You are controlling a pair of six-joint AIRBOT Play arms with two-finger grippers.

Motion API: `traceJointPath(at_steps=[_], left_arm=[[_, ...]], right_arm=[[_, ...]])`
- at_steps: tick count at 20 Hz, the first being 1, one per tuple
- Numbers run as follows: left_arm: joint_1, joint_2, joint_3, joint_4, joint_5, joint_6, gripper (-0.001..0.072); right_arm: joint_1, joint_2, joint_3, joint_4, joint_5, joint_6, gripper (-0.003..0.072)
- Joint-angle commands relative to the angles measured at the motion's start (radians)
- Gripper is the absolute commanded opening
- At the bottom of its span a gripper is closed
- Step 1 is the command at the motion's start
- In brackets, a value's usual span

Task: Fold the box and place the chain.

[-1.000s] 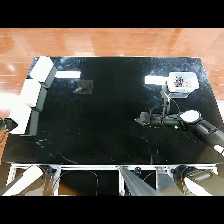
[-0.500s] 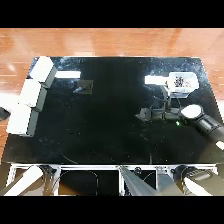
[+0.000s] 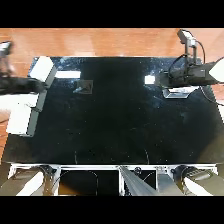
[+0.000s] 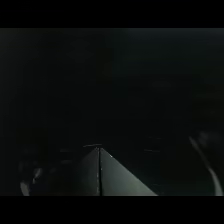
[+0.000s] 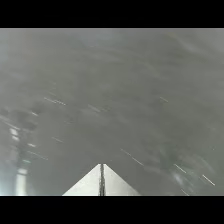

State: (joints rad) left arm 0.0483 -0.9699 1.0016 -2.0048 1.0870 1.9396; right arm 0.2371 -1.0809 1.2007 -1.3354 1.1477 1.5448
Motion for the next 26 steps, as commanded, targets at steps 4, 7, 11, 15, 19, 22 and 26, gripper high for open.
traceJointPath(at_steps=[4, 7, 11, 15, 19, 22, 26], left_arm=[[-0.493, 0.007, -0.115, 0.37, -0.061, -0.415, 0.0025], [-0.533, 0.002, -0.158, 0.433, -0.184, -0.422, 0.0024], [-0.494, 0.003, -0.137, 0.422, -0.167, -0.516, 0.0025], [-0.491, 0.003, -0.137, 0.398, -0.168, -0.516, 0.0026], [-0.492, 0.003, -0.137, 0.391, -0.182, -0.516, 0.0026], [-0.491, 0.003, -0.137, 0.393, -0.192, -0.515, 0.0026], [-0.492, 0.003, -0.137, 0.392, -0.195, -0.515, 0.0026]], right_arm=[[0.0, 0.071, -0.194, -0.296, 0.084, 0.27, 0.0034], [0.0, 0.085, -0.259, -0.298, -0.01, 0.271, 0.0033], [0.0, 0.085, -0.259, -0.28, -0.056, 0.27, 0.0033], [0.0, 0.085, -0.259, -0.28, -0.056, 0.27, 0.0033], [0.0, 0.085, -0.259, -0.281, -0.056, 0.27, 0.0033], [0.0, 0.085, -0.259, -0.28, -0.056, 0.27, 0.0033], [0.0, 0.085, -0.259, -0.281, -0.056, 0.27, 0.0033]])
